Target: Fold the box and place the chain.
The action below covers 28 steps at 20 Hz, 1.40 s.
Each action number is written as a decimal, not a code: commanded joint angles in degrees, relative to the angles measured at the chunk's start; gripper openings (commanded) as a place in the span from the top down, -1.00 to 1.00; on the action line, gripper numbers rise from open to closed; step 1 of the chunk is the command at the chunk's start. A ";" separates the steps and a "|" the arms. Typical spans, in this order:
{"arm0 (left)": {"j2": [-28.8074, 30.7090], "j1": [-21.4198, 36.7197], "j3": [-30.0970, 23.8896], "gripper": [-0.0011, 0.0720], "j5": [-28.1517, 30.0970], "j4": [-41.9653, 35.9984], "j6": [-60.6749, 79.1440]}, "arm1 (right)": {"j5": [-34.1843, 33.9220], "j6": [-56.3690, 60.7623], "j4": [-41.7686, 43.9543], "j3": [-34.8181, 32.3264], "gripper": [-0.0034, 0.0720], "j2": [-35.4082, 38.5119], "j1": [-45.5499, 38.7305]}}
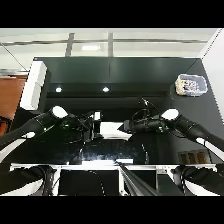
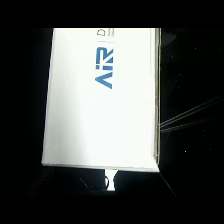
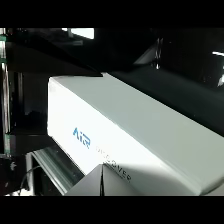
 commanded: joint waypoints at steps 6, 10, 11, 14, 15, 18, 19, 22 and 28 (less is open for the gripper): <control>-0.04 -0.02 0.00 -0.05 -0.04 0.00 -0.04 | 8.24 -1.88 -1.42 4.55 0.87 1.66 -0.81; -0.04 -0.02 0.00 -0.05 -0.04 0.00 -0.04 | 14.95 -1.84 -5.81 9.31 0.87 9.16 -8.66; -0.04 -0.02 0.00 -0.05 -0.04 0.00 -0.04 | 14.36 -1.57 -8.57 10.14 0.87 11.34 -11.76; -0.04 -0.02 0.00 -0.05 -0.04 0.02 -0.04 | 11.69 0.28 -15.32 10.73 0.87 15.63 -20.98; -0.04 -0.02 0.00 -0.05 -0.04 0.00 -0.04 | 11.41 0.31 -18.21 10.73 0.87 16.20 -23.74; -0.04 -0.02 0.00 -0.05 -0.04 0.00 -0.04 | 7.74 0.37 -31.19 10.73 0.87 16.37 -28.55; -0.04 -0.02 0.02 -0.05 -0.02 -0.13 -0.02 | 5.44 0.44 -35.58 10.73 0.87 16.37 -28.72; -0.04 -0.04 0.02 -0.05 0.13 -0.92 -0.02 | -0.63 0.87 -40.30 10.71 0.87 16.35 -28.70; 0.04 -0.02 0.09 -0.48 0.22 -1.88 -0.02 | -2.86 2.86 -39.87 10.71 0.87 16.35 -28.68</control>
